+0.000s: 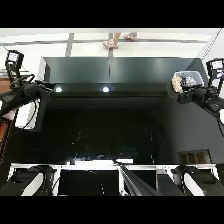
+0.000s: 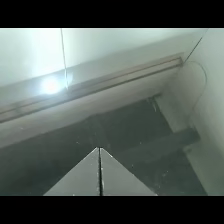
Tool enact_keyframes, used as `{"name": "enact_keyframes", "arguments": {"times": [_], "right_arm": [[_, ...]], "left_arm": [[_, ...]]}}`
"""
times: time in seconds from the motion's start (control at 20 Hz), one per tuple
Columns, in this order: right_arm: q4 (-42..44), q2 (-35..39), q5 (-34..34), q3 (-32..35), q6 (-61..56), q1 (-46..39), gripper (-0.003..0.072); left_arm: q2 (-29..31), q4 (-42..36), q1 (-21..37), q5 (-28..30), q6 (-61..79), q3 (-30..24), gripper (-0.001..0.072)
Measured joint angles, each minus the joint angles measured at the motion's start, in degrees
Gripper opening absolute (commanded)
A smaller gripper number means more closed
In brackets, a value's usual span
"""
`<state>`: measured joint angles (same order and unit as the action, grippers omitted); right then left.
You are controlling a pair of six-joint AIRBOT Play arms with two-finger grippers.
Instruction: Fold the box and place the chain.
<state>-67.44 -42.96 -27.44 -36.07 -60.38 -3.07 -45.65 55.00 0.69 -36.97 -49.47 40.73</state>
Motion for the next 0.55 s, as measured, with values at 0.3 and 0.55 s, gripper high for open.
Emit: {"name": "enact_keyframes", "arguments": {"times": [0.3,0.55], "right_arm": [[-0.46,0.00,0.74,0.24,0.07,0.00,0.0017],[-0.48,0.00,0.90,0.24,0.04,0.00,0.0017]], "left_arm": [[0.09,0.02,-0.17,0.44,0.00,-0.35,0.0029],[0.09,0.02,-0.17,0.55,0.00,-0.39,0.0029]]}}
